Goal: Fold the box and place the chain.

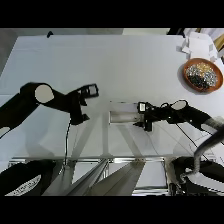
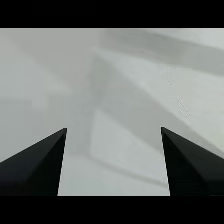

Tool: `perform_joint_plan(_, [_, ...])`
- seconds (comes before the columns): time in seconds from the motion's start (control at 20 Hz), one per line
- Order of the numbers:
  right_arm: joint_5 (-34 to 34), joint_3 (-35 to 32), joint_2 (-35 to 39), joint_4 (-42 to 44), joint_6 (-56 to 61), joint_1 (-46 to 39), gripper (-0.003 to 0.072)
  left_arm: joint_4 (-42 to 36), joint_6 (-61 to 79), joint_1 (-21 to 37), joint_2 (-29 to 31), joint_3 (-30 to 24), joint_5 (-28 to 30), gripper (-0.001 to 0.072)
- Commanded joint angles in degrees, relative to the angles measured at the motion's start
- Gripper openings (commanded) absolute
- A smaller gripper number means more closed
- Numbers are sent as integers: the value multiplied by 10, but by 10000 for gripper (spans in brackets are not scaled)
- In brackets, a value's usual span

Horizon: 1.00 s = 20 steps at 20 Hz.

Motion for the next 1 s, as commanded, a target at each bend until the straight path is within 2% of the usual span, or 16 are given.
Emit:
perform_joint_plan(0.0, [0, 0, 0, 0, 0, 0, 401, -205, 420, 42, -33, -92, 63, 646])
perform_joint_plan(0.15, [0, 0, 0, 0, 0, 0, 401, -386, 563, 31, -106, -92, 95, 633])
perform_joint_plan(0.25, [0, 0, 0, 0, 0, 0, 401, -449, 602, 26, -141, -92, 99, 636])
perform_joint_plan(0.4, [0, 0, 0, 0, 0, 0, 401, -478, 622, 26, -171, -92, 104, 638])
perform_joint_plan(0.7, [0, 0, 0, 0, 0, 0, 401, -500, 623, 23, -177, -92, 112, 638])
perform_joint_plan(0.95, [0, 0, 0, 0, 0, 0, 401, -502, 619, -15, -201, -92, 129, 640])
